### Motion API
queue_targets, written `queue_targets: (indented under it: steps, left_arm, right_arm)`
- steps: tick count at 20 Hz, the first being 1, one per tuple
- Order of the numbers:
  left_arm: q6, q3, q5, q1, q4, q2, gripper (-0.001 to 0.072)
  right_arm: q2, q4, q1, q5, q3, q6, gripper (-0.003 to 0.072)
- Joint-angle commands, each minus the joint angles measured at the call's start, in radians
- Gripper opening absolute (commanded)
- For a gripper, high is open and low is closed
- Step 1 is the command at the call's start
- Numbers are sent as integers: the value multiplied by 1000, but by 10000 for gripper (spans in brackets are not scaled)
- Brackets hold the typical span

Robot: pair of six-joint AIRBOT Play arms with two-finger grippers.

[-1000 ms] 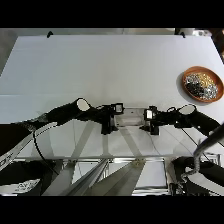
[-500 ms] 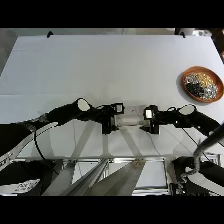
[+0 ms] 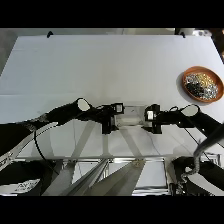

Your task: Fold the box and place the chain.

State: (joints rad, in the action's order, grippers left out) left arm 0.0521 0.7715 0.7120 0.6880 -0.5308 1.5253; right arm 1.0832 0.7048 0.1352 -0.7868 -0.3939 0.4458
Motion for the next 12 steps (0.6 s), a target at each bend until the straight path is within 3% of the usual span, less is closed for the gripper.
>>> queue_targets:
  steps: [1,5,8,9,10,11,12]
  left_arm:
    - [0,-1,3,-1,0,-1,373]
    - [0,-1,3,-1,0,-1,373]
    - [0,0,3,-1,0,-1,373]
    - [0,-1,3,-1,0,-1,373]
    - [0,-1,3,-1,0,-1,373]
    - [0,0,3,-1,0,-1,373]
    - [0,-1,3,-1,0,-1,373]
  right_arm:
    - [-67,275,0,-1,-1,-246,699]
    - [-162,607,0,-1,-1,-541,695]
    - [-243,643,0,-19,-1,-607,687]
    - [-285,607,1,-40,-4,-605,608]
    - [-325,549,1,-56,-11,-599,395]
    - [-365,475,1,-74,-18,-599,133]
    - [-410,368,1,-76,-20,-601,11]
